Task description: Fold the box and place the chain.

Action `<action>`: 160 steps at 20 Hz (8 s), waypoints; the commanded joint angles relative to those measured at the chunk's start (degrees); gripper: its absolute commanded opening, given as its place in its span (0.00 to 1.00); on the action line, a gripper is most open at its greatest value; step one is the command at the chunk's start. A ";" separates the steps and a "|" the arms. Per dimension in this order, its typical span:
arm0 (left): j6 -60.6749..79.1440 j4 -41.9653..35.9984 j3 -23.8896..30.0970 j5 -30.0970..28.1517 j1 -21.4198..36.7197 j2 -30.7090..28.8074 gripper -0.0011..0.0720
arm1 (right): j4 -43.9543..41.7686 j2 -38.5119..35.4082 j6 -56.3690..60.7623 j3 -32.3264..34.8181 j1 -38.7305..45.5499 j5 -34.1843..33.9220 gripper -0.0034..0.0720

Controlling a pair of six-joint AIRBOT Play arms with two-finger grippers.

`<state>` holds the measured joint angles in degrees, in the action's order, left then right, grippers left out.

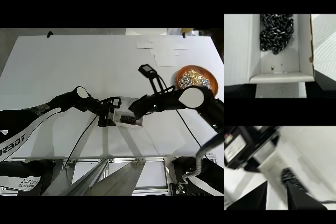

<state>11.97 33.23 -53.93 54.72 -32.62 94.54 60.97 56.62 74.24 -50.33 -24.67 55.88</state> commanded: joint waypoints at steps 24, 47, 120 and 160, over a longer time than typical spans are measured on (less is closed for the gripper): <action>0.02 0.00 -0.07 -0.02 0.02 -0.04 0.20 | 21.55 19.80 14.45 3.48 14.01 2.36 0.55; 0.02 0.02 -0.07 -0.02 0.02 -0.04 0.20 | 23.12 15.30 -26.43 3.48 11.54 2.12 0.19; 0.02 0.00 -0.07 -0.02 0.02 -0.04 0.20 | 15.21 7.72 -24.85 -7.76 14.69 3.58 0.27; 0.02 0.02 -0.07 0.00 0.02 -0.04 0.20 | 27.74 17.79 11.23 -5.66 17.59 10.73 0.06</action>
<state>11.97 33.23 -53.93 54.72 -32.62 94.54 88.71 78.19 86.52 -56.01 -7.03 65.76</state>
